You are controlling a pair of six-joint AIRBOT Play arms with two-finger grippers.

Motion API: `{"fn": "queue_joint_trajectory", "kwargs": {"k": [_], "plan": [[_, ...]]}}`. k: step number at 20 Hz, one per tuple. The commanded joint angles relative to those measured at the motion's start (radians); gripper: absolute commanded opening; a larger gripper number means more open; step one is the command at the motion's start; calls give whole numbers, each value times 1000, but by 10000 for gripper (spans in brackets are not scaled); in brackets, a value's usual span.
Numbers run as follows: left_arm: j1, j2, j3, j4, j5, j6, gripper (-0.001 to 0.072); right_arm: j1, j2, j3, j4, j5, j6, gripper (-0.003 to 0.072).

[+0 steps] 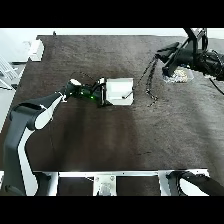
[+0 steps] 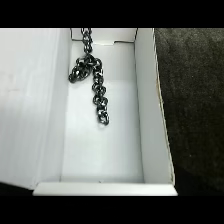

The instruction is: Fold the box and place the chain.

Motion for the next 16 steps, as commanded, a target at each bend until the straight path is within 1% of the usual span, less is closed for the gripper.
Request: {"fn": "queue_joint_trajectory", "kwargs": {"k": [1, 5, 8, 12, 16], "plan": [[0, 1, 1, 0, 0, 0, 474, 97, 18, 2, 26, -36, 35, 10], [0, 1, 1, 0, 0, 0, 473, 163, 6, 1, 37, -55, 45, 10], [0, 1, 1, 0, 0, 0, 473, 212, -37, 1, 41, -55, 45, 10], [0, 1, 1, 0, 0, 0, 473, 257, -148, 1, 42, -55, 45, 10], [0, 1, 1, 0, 1, 0, 473, 267, -311, 1, 51, -55, 44, 10]]}}
